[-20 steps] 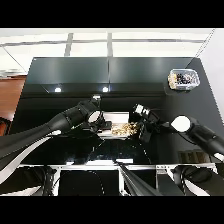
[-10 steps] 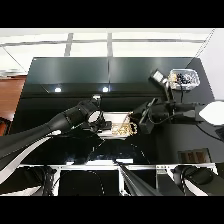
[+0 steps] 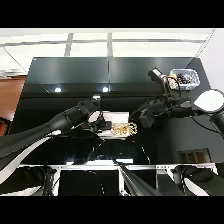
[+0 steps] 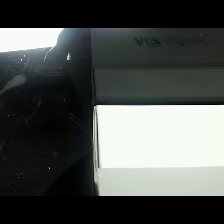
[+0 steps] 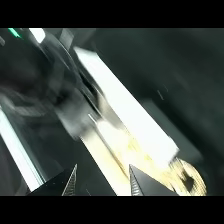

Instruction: Fold the box and place the chain.

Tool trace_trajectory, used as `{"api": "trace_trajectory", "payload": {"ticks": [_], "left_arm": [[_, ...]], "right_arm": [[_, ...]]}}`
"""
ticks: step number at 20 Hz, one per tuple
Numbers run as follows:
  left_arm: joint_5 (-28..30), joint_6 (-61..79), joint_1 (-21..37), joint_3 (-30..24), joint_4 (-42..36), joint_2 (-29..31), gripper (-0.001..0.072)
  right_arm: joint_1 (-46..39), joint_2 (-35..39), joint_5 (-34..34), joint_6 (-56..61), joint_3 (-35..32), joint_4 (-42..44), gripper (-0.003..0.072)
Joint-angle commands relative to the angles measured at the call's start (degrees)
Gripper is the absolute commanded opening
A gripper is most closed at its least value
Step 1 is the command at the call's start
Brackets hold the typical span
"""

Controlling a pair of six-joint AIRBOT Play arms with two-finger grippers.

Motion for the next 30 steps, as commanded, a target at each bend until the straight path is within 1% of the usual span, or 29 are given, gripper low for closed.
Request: {"api": "trace_trajectory", "payload": {"ticks": [1, 2, 3, 4, 7, 9, 11, 14, 15, 16, 17, 21, 30], "left_arm": [[-0.1, 0.0, 0.0, 0.0, 0.0, 0.0, 0.0033], [-0.1, 0.0, 0.0, 0.0, 0.0, 0.0, 0.0033], [-0.1, 0.0, 0.0, 0.0, 0.0, 0.0, 0.0033], [-0.1, 0.0, 0.0, 0.0, 0.0, 0.0, 0.0033], [-0.1, 0.0, 0.0, 0.0, 0.0, 0.0, 0.0033], [-0.1, 0.0, 0.0, 0.0, 0.0, 0.0, 0.0033], [-0.1, 0.0, 0.0, 0.0, 0.0, 0.0, 0.0033], [-0.1, 0.0, 0.0, 0.0, 0.0, 0.0, 0.0033], [-0.1, 0.0, 0.0, 0.0, 0.0, 0.0, 0.0033], [-0.1, 0.0, 0.0, 0.0, 0.0, 0.0, 0.0033], [-0.1, 0.0, 0.0, 0.0, 0.0, 0.0, 0.0033], [-0.1, 0.0, 0.0, 0.0, 0.0, 0.0, 0.0033], [-0.1, 0.0, 0.0, 0.0, 0.0, 0.0, 0.0033]], "right_arm": [[-4.7, -0.2, 5.4, -3.6, -4.5, -9.7, 0.0385], [-4.6, -0.2, 1.8, -7.1, -8.1, -9.8, 0.0389], [-4.1, -0.2, -2.3, -10.8, -11.4, -9.2, 0.0613], [-2.8, -0.2, -6.4, -14.7, -14.2, -9.1, 0.0715], [2.6, -0.3, -19.3, -30.9, -20.2, -9.2, 0.0715], [5.8, -0.5, -25.4, -45.0, -22.5, -9.0, 0.0714], [6.0, -2.8, -25.6, -49.2, -22.6, -2.6, 0.071], [6.0, -6.8, -26.9, -63.7, -22.5, 7.7, 0.071], [6.0, -7.8, -27.6, -66.2, -22.5, 11.6, 0.071], [6.0, -8.8, -28.2, -68.2, -22.5, 14.7, 0.071], [6.0, -9.8, -28.2, -70.1, -22.5, 15.9, 0.071], [6.1, -12.8, -30.0, -70.6, -22.4, 15.7, 0.071], [6.1, -12.9, -30.3, -68.4, -22.3, 14.1, 0.0709]]}}
